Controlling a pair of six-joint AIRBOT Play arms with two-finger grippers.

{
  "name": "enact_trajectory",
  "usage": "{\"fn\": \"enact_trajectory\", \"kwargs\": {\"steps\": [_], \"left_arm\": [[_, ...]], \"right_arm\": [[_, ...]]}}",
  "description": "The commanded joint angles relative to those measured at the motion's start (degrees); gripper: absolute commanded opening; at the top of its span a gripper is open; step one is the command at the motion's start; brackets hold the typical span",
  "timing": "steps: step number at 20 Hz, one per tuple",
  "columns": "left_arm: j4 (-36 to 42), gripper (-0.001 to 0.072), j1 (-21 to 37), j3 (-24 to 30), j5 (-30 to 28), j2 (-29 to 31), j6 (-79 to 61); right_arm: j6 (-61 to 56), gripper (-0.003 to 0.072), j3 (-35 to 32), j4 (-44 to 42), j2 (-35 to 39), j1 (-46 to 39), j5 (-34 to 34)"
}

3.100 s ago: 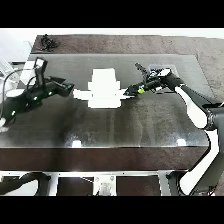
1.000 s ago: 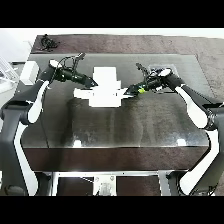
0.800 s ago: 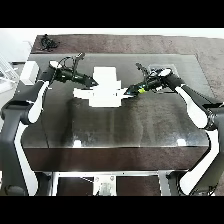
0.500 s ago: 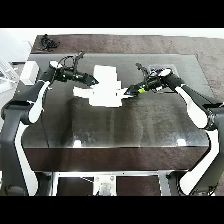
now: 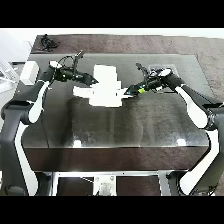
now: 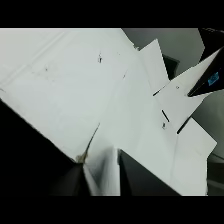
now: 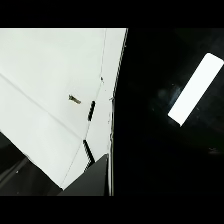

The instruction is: Fold the box and place the chain.

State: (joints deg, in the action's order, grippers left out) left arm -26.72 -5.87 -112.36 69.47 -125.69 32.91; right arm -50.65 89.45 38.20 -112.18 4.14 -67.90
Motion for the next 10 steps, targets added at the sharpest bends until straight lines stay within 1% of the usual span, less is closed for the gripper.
{"fn": "enact_trajectory", "kwargs": {"steps": [1,3,4,7,10], "left_arm": [[2.38,0.0178,-0.07,-0.02,2.01,-1.42,-1.51],[3.43,0.0056,-0.07,-0.02,2.49,-2.43,-4.22],[4.15,0.0025,-0.04,-0.02,2.12,-2.51,-5.86],[8.46,0.0019,0.00,-0.02,3.30,-2.51,-11.78],[8.50,0.0018,0.00,-0.02,7.26,-2.51,-18.23]], "right_arm": [[0.00,0.0001,0.07,0.02,-0.04,-0.04,-0.04],[0.00,0.0001,0.07,0.02,-0.04,-0.04,-0.04],[0.15,0.0002,0.07,0.02,-0.04,-0.02,-0.04],[0.35,0.0001,0.07,0.02,-0.04,-0.04,-0.02],[0.35,0.0001,0.07,-0.02,-0.04,-0.70,-0.04]]}}
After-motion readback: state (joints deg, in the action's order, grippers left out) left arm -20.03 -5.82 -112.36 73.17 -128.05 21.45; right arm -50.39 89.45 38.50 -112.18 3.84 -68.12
